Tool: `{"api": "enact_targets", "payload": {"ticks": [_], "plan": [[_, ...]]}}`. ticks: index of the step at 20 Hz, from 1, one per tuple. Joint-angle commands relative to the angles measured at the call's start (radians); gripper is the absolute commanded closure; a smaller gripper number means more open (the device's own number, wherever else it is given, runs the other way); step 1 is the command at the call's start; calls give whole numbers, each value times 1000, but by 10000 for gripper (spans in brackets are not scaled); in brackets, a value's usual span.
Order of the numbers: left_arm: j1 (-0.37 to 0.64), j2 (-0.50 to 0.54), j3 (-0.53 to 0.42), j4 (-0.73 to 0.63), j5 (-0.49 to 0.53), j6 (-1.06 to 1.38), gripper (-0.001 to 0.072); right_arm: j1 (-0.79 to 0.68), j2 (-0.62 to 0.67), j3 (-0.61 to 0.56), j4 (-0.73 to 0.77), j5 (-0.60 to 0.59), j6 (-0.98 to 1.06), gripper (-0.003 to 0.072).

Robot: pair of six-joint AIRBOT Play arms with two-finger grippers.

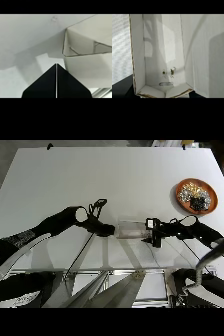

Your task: Fold the box and place the chain.

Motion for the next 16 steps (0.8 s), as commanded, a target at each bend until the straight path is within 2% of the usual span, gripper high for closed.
{"api": "enact_targets", "payload": {"ticks": [1,8,12,14,16], "plan": [[-18,-1,38,-29,1,16,700,0,0,0,0,0,0,350],[-35,14,48,-35,-3,-1,693,0,0,0,0,0,0,350],[-36,37,49,-35,1,-10,667,0,0,0,0,0,0,350],[-43,37,49,-35,1,-10,624,0,0,0,0,0,0,350],[-50,37,49,-36,1,-10,624,0,0,0,0,0,0,350]]}}
